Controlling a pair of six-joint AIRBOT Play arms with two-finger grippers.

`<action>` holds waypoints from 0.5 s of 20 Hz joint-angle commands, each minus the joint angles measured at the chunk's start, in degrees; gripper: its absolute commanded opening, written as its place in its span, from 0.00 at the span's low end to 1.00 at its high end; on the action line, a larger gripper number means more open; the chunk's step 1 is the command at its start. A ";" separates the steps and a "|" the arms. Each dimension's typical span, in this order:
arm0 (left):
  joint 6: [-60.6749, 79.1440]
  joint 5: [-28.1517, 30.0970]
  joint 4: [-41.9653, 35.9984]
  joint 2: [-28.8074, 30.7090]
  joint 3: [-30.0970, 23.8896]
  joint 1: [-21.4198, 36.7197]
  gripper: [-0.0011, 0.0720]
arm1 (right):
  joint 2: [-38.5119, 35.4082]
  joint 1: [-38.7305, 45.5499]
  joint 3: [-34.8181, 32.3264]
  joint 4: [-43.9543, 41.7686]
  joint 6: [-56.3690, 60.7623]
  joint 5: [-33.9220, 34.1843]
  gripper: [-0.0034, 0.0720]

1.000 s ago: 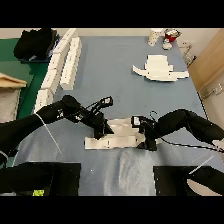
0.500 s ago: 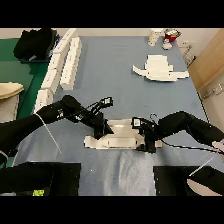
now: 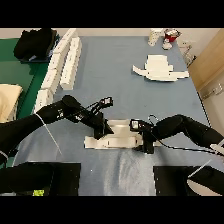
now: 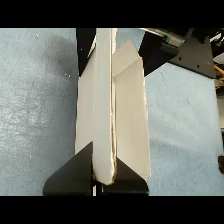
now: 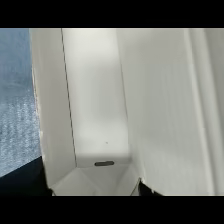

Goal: Fold the box.

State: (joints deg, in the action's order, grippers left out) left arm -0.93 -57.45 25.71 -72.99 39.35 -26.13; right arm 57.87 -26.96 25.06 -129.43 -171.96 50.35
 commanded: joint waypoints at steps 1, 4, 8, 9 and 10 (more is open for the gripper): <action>0.00 0.00 0.00 -0.02 -0.02 0.04 0.03 | -0.02 -0.57 -1.27 0.17 0.00 -1.97 0.98; 0.00 0.00 0.00 -0.02 0.00 0.04 0.03 | -0.04 -0.57 -1.27 1.14 0.00 -1.92 0.94; 0.02 0.00 0.00 -0.02 -0.02 0.04 0.03 | -0.11 -0.57 -1.20 1.33 0.00 -1.88 0.90; 0.00 0.00 0.00 -0.02 0.00 0.04 0.03 | -0.26 -0.55 -1.20 1.33 0.00 -1.88 0.90; 0.00 0.00 0.00 -0.02 -0.02 0.04 0.03 | -0.66 -0.55 -1.20 1.33 0.00 -1.88 0.90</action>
